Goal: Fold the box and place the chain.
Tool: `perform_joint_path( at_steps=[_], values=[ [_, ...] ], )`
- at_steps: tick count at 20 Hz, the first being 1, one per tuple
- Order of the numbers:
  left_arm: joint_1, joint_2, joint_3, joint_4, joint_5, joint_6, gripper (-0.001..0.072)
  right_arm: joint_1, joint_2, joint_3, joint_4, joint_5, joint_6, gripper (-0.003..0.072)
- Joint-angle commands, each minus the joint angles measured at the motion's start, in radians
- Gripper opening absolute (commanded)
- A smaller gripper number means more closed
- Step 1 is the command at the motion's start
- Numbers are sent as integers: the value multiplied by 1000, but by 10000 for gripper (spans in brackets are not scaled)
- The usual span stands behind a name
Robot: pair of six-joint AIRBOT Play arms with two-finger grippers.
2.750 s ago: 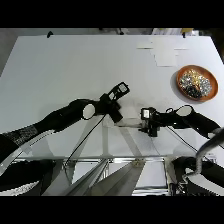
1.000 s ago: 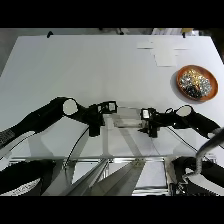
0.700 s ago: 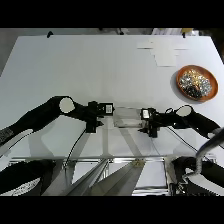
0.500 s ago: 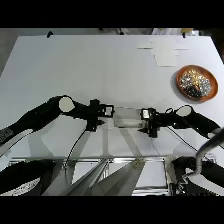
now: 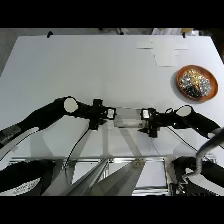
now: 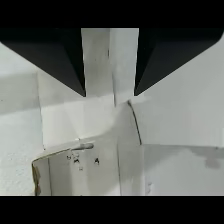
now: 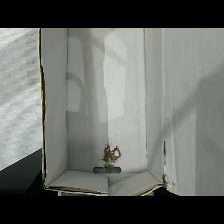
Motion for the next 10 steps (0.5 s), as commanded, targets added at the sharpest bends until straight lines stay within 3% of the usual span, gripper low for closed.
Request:
perform_joint_path(
  at_steps=[1,6,8,10],
  values=[
    [-34,-32,0,-17,32,40,343,0,0,0,0,0,0,399],
    [-58,-42,0,-32,33,38,328,0,0,0,0,0,0,399],
    [-68,-42,0,-56,31,38,250,0,0,0,0,0,0,399],
    [-85,-42,0,-69,31,38,249,0,0,0,0,0,0,399]
  ],
)
